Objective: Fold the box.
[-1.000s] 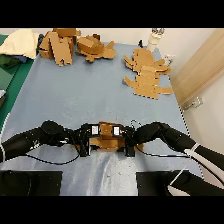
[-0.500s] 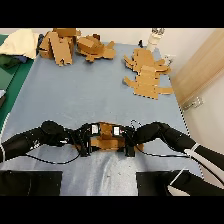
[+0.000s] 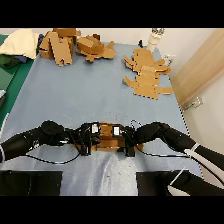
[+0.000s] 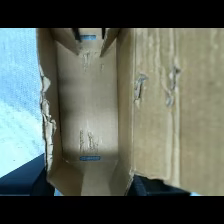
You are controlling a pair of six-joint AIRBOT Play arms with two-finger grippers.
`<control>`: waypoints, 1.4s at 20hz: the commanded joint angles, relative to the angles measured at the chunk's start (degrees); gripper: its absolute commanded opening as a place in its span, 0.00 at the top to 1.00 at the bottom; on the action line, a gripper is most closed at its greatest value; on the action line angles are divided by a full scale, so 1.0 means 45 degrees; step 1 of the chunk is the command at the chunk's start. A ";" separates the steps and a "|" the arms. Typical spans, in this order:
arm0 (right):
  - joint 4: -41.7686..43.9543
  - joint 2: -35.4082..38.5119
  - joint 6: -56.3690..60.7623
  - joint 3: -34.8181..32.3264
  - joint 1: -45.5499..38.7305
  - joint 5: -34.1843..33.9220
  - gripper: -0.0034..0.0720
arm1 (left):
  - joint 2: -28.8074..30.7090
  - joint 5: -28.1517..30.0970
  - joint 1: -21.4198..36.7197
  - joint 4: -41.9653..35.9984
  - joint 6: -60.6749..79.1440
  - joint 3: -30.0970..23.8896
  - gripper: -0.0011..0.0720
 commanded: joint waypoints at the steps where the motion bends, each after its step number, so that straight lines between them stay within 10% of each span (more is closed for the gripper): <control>1: 0.0005 -0.0005 0.0000 0.0005 0.0010 0.0005 0.26 | 0.0617 0.0806 0.0019 0.0903 -0.1268 0.0005 0.93; 10: 0.0005 -0.0005 0.0000 0.0005 0.0015 0.0005 0.26 | 0.4609 -0.0704 0.0209 1.2658 -1.7685 0.0000 0.93; 14: 0.0010 -0.0005 0.0000 0.0005 0.0010 0.0005 0.26 | 0.5372 -0.3910 0.2074 1.6383 -2.8395 -0.0112 0.97; 28: 0.0005 -0.0005 0.0000 0.0005 0.0010 0.0000 0.26 | 0.2628 -0.3449 0.2773 0.8723 -2.5495 -0.0738 0.97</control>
